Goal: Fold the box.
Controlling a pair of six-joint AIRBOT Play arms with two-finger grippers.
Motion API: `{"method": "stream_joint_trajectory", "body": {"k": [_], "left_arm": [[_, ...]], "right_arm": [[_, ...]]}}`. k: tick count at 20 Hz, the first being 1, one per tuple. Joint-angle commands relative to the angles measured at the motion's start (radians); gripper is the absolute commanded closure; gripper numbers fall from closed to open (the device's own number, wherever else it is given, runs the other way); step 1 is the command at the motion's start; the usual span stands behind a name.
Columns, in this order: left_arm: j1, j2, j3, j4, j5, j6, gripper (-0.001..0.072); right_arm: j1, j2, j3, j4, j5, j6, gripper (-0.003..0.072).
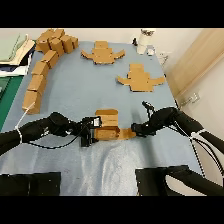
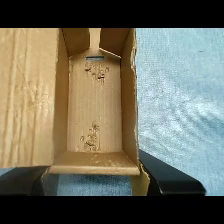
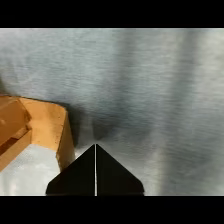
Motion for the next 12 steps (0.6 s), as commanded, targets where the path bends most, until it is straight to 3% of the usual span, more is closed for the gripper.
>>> {"method": "stream_joint_trajectory", "body": {"k": [1, 12], "left_arm": [[0.0, 0.0, 0.0, 0.0, 0.0, 0.0, 0.0185], [0.0, 0.001, 0.0, 0.0, 0.0, 0.0, 0.0185]], "right_arm": [[-0.001, -0.008, -0.002, 0.076, -0.014, -0.042, 0.0682], [-0.002, -0.008, -0.001, 0.25, -0.104, -0.113, 0.0682]]}}
